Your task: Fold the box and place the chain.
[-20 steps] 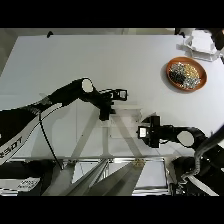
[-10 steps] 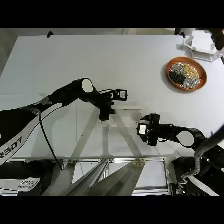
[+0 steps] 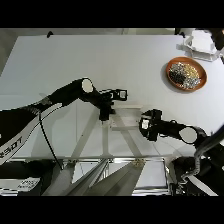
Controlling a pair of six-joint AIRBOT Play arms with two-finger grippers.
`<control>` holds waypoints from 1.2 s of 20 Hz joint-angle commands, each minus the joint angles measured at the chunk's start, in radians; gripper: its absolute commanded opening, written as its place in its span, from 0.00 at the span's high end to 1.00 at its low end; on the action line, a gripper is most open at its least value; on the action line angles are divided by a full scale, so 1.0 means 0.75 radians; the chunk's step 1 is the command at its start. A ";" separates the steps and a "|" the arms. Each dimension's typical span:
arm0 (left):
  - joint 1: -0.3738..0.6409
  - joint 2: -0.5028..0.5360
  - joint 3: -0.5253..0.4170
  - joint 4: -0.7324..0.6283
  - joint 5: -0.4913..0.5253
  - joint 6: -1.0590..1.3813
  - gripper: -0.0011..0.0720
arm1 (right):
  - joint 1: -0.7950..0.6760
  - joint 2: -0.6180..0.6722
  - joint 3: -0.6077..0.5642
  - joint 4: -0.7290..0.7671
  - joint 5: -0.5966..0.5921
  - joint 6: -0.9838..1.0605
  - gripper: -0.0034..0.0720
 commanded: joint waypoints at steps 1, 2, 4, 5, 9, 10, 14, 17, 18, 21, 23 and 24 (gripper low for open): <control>-0.001 0.001 -0.001 0.001 0.001 0.001 0.97 | -0.026 0.001 0.007 0.044 0.020 -0.050 0.05; -0.001 0.001 -0.001 0.001 0.001 0.001 0.97 | -0.026 0.001 0.007 0.074 0.019 -0.087 0.05; -0.001 0.001 -0.001 0.001 0.001 0.001 0.97 | -0.026 0.001 0.007 0.115 0.019 -0.143 0.05; -0.001 0.001 -0.001 0.001 0.001 0.001 0.97 | -0.026 0.001 0.007 0.119 0.018 -0.146 0.05; -0.001 0.001 -0.001 0.001 0.001 0.001 0.97 | -0.026 0.001 0.019 0.138 -0.007 -0.145 0.05; -0.001 0.001 -0.001 0.001 0.001 0.001 0.97 | -0.026 0.001 0.027 0.151 -0.027 -0.145 0.05; -0.001 0.001 -0.001 0.001 0.001 0.001 0.97 | -0.026 0.001 0.035 0.158 -0.048 -0.145 0.05; -0.001 0.001 -0.001 0.001 0.001 0.001 0.97 | -0.065 -0.002 0.035 0.170 -0.037 -0.145 0.05; -0.001 0.001 -0.001 0.001 0.001 0.001 0.97 | -0.101 -0.002 0.035 0.171 -0.016 -0.148 0.05; -0.001 0.001 -0.001 0.001 0.001 0.001 0.97 | -0.161 -0.002 0.035 0.199 0.114 -0.347 0.05; -0.001 0.001 -0.001 0.001 0.001 0.001 0.97 | -0.184 -0.018 0.035 0.261 0.164 -0.457 0.05; -0.001 0.001 -0.001 0.001 0.001 0.001 0.97 | -0.202 -0.037 0.035 0.299 0.165 -0.499 0.05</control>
